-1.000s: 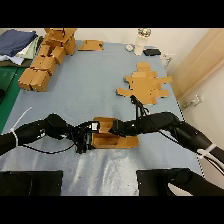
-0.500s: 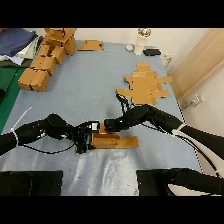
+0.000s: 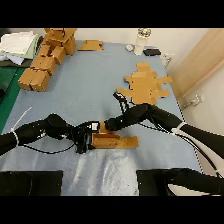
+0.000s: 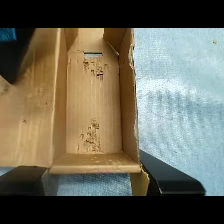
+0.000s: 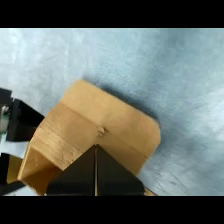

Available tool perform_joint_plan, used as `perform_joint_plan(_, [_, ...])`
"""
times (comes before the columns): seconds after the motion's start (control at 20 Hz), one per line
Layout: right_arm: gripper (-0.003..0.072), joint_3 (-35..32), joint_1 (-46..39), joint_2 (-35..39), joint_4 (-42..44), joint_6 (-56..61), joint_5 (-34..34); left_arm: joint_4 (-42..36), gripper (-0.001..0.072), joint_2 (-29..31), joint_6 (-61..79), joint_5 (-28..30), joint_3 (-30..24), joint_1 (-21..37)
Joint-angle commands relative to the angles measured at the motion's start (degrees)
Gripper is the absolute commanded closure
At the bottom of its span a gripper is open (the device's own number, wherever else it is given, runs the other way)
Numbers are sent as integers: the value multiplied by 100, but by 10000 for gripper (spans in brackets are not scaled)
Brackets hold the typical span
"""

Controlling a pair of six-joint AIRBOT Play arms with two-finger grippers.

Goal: Fold the box.

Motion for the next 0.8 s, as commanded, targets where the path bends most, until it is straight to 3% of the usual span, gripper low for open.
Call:
perform_joint_plan(0.0, [683, 219, 0, 807, -1268, 2, -671, 0, 263, -2, 0, 2, -2, 2])
perform_joint_plan(0.15, [684, 214, 4, 1878, -1751, 26, -1652, 0, 262, -2, 0, 2, -2, 2])
perform_joint_plan(0.3, [681, -35, 116, 2640, -1491, -669, -2870, 0, 263, -2, 2, 2, -2, 2])
perform_joint_plan(0.35, [637, -225, 212, 2815, -1373, -839, -3088, 0, 262, -2, 0, 2, -2, 2])
perform_joint_plan(0.4, [456, -463, 323, 2942, -1327, -986, -3158, 0, 262, -2, 0, 2, -2, 2])
perform_joint_plan(0.45, [298, -715, 420, 2997, -1368, -1158, -3091, 0, 262, -2, 0, 2, -2, 2])
perform_joint_plan(0.55, [157, -1180, 544, 2935, -1600, -1631, -2496, 2, 262, -2, 0, 2, -2, 2])
perform_joint_plan(0.75, [155, -1543, 544, 2356, -1952, -3060, -743, 2, 262, -2, 0, 0, -2, 2])
